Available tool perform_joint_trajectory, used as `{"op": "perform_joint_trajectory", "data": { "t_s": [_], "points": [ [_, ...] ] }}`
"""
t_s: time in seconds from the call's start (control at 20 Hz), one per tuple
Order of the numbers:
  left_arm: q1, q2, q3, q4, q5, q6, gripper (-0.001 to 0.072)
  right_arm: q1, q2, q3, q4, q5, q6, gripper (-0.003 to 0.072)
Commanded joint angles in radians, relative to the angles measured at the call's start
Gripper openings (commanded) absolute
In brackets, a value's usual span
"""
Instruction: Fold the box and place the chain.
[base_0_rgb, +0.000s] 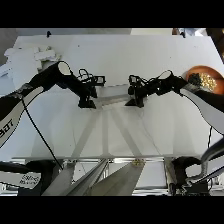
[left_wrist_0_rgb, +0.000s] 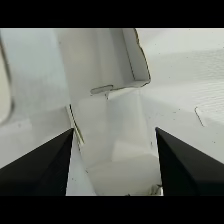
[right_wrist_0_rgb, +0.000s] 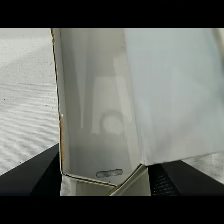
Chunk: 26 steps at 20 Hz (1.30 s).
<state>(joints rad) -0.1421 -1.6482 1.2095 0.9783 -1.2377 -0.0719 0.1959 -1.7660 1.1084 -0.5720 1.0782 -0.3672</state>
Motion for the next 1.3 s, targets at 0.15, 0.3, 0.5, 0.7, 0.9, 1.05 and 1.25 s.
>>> {"op": "perform_joint_trajectory", "data": {
  "t_s": [0.15, 0.3, 0.5, 0.7, 0.9, 1.05, 1.25],
  "points": [
    [0.025, -0.002, 0.0, -0.003, -0.059, -0.034, 0.0579, 0.0, 0.0, 0.001, -0.003, 0.006, -0.003, 0.0456],
    [0.023, -0.002, 0.0, -0.026, -0.087, -0.033, 0.0574, 0.0, 0.0, 0.001, -0.003, 0.006, -0.003, 0.0456],
    [0.024, -0.003, -0.001, -0.027, -0.068, -0.034, 0.0568, 0.0, 0.0, 0.001, -0.003, 0.006, -0.003, 0.0456],
    [0.024, -0.01, -0.001, -0.016, -0.023, -0.097, 0.0579, 0.0, 0.0, 0.001, -0.003, 0.006, -0.003, 0.0456],
    [0.014, -0.04, -0.001, 0.05, -0.022, -0.157, 0.0579, 0.0, 0.0, 0.001, -0.003, 0.006, -0.003, 0.0456],
    [0.01, -0.045, -0.001, 0.014, -0.019, -0.136, 0.0579, 0.0, 0.0, 0.001, -0.003, 0.006, -0.003, 0.0456],
    [0.009, -0.045, -0.001, -0.033, -0.02, -0.084, 0.0578, 0.0, 0.0, 0.001, -0.003, 0.006, -0.003, 0.0456]
  ]
}}
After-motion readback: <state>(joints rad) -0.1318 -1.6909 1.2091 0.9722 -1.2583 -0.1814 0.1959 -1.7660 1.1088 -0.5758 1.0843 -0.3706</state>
